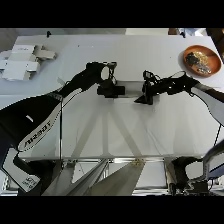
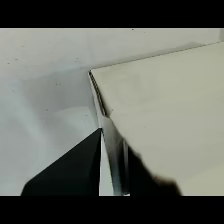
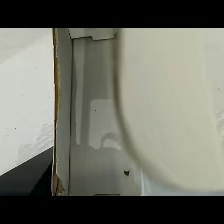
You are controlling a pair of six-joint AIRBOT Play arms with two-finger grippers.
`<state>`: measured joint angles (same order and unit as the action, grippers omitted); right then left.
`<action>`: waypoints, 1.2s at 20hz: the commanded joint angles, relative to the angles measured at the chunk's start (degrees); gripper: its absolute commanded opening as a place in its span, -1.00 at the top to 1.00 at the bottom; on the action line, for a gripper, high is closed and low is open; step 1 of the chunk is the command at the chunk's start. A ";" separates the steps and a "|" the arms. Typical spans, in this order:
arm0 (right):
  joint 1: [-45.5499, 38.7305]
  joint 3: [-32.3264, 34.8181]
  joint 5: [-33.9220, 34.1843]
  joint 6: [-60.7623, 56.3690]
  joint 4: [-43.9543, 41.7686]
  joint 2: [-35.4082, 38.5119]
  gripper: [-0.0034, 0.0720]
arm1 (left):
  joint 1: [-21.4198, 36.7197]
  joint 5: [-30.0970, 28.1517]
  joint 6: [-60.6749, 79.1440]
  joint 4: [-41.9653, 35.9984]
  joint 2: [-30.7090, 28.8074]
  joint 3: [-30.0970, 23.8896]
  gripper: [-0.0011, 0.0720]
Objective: Fold the box and place the chain.
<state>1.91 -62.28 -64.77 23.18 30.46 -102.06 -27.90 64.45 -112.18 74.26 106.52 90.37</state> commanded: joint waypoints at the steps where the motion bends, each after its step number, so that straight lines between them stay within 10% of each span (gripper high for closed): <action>1: 0.04 -0.04 -0.35 -0.24 -0.37 0.02 -0.28 | 0.09 2.23 -0.20 0.59 -0.28 0.07 0.11; 9: 0.04 -0.04 -0.35 -0.24 -0.37 0.02 -0.28 | -0.02 12.66 -8.20 14.29 -0.55 9.60 -0.01; 17: 0.04 -0.04 -0.35 -0.24 -0.37 0.02 -0.28 | -3.63 9.64 -15.41 13.60 1.11 11.30 -0.01; 24: 0.04 -0.04 -0.35 -0.24 -0.37 0.02 -0.28 | -5.46 9.01 -15.61 14.71 3.74 11.30 0.42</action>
